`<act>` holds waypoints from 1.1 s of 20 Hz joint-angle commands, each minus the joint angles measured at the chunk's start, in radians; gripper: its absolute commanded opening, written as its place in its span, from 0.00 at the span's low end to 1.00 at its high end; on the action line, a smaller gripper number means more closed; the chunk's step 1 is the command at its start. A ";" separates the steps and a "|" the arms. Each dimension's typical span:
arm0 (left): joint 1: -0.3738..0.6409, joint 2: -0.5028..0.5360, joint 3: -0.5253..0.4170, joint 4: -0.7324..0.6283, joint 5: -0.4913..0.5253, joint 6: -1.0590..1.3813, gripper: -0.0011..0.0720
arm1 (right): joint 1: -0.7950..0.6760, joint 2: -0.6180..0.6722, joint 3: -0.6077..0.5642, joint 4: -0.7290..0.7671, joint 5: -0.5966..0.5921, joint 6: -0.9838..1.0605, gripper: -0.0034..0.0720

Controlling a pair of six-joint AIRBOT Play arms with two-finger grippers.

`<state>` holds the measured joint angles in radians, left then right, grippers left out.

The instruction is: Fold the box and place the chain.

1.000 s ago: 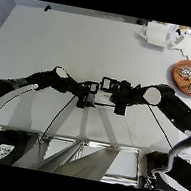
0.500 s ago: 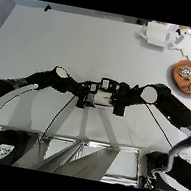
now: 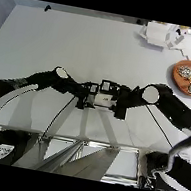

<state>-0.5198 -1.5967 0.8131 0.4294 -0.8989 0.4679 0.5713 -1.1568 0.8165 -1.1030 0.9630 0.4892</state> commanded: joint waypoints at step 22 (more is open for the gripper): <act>0.001 0.000 0.001 -0.003 0.005 -0.002 0.30 | -0.137 -0.154 -0.009 0.486 0.066 -0.185 0.07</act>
<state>-0.5198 -1.5967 0.8131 0.4267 -0.8948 0.4660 0.4362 -1.2934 0.8089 -0.5987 1.0058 0.3107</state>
